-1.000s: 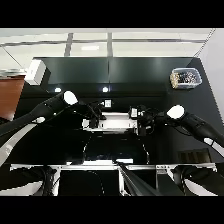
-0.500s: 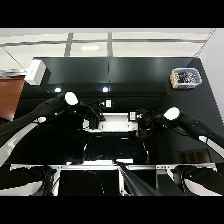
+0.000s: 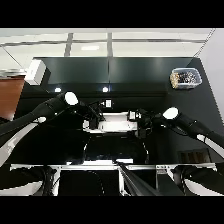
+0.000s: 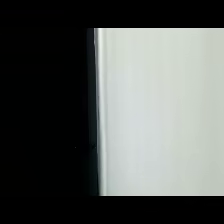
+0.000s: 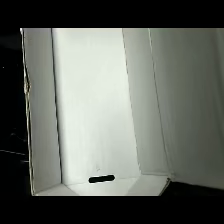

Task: Fold the box and place the chain.

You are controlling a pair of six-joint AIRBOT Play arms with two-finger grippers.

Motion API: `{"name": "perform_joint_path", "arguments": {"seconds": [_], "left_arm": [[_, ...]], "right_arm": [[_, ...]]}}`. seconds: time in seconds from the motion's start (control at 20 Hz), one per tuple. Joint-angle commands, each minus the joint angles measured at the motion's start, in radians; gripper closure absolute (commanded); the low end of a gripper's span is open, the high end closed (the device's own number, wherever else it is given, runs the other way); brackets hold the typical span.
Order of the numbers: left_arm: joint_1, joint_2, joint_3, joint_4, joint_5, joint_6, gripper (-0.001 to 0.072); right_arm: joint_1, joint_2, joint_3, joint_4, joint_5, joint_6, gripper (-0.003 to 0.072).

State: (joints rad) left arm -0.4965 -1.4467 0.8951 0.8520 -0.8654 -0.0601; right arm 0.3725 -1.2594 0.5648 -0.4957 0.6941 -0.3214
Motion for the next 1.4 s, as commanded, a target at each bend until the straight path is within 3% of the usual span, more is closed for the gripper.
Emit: {"name": "perform_joint_path", "arguments": {"seconds": [0.0,1.05,1.15,1.25,1.3,1.35], "left_arm": [[-0.001,-0.001,0.000,0.000,-0.001,0.000,0.0681],[-0.001,-0.001,0.000,0.000,-0.002,0.000,0.0681],[-0.001,0.000,0.000,0.000,-0.009,-0.001,0.0680],[0.000,0.005,0.000,0.001,-0.011,-0.031,0.0673],[0.000,0.015,0.000,0.004,-0.011,-0.048,0.0553],[0.002,0.031,0.000,0.006,-0.011,-0.067,0.0325]], "right_arm": [[0.000,-0.021,0.000,0.019,0.001,-0.024,-0.0009],[0.023,-0.027,0.001,-0.056,-0.032,0.037,0.0031],[0.023,-0.027,0.001,-0.056,-0.032,0.037,0.0217],[0.023,-0.027,0.001,-0.056,-0.032,0.037,0.0216],[0.023,-0.027,0.001,-0.056,-0.032,0.037,0.0217],[0.023,-0.027,0.001,-0.056,-0.032,0.037,0.0216]]}}
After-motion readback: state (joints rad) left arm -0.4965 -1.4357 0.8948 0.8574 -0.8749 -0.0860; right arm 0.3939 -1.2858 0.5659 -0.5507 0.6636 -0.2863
